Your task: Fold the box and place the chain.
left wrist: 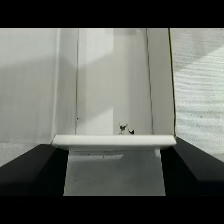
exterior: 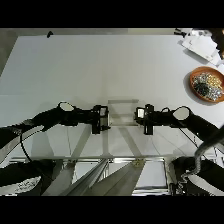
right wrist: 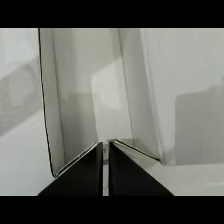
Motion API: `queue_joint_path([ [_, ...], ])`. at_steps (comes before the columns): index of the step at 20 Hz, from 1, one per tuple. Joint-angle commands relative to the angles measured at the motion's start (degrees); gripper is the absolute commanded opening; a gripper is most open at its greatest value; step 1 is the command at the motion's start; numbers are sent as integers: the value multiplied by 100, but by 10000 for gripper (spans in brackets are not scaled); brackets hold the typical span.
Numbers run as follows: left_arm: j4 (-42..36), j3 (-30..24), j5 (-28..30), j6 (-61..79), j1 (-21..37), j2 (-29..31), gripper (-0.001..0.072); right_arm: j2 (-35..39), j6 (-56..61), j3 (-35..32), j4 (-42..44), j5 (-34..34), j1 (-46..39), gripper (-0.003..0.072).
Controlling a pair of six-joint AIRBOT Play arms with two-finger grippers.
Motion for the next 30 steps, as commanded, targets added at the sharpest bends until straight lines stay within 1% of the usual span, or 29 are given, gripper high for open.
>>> queue_joint_path([
  [1,4,0,2,2,-2,2,456,-20,-188,7,203,-107,9,28],
  [2,4,0,2,2,-2,2,456,-20,-186,7,201,-107,9,30],
  [3,4,0,2,2,-2,2,456,-20,-186,7,203,-107,9,50],
  [4,4,0,2,2,-2,2,456,-20,-186,7,205,-105,9,112],
  [5,4,0,2,2,-2,2,456,-20,-181,7,203,-55,9,236],
  [6,4,0,2,2,-2,2,456,-20,-160,7,203,-46,9,389],
  [7,4,0,2,2,-2,2,456,-20,-136,7,203,-46,7,420],
  [8,4,0,2,2,-2,2,456,-7,-90,7,197,-48,2,415],
  [10,4,0,2,2,-2,2,456,107,116,7,90,-46,2,378],
  [11,4,0,2,2,-2,2,456,199,289,7,-122,-46,2,309],
  [12,4,0,2,2,-2,2,456,321,531,7,-468,-37,2,219],
  [13,4,0,0,2,-2,2,456,461,824,7,-839,-22,2,152],
  [14,4,0,2,2,-2,2,456,640,1213,7,-1276,-17,2,106],
  [15,4,0,2,2,-2,2,456,824,1582,7,-1676,-4,2,79],
  [16,4,0,0,2,-2,2,456,1038,1952,7,-2085,48,2,79],
  [18,4,0,0,2,-2,2,456,1517,2422,7,-2726,326,2,18],
  [19,4,0,2,2,-2,2,456,1759,2675,7,-2962,485,2,18],
  [20,4,0,2,2,-2,2,456,2004,3228,7,-3213,623,2,19],
  [21,4,0,0,2,-2,2,456,2216,4059,7,-3558,675,2,19],
  [24,4,0,2,2,-2,2,456,2763,7381,7,-5235,737,2,19],
  [25,4,0,2,2,-2,2,456,2868,8581,7,-5853,769,-2,18],
  [26,4,0,2,2,-2,4,456,2883,9718,7,-6288,879,-79,18],
  [27,4,0,2,2,-2,2,456,2824,10557,7,-6413,1102,-262,18],
  [28,4,0,2,2,-2,2,456,2732,10869,7,-6371,1279,-490,18],
  [30,4,0,2,2,-2,2,456,2465,10874,7,-5958,1394,-1049,18],
])
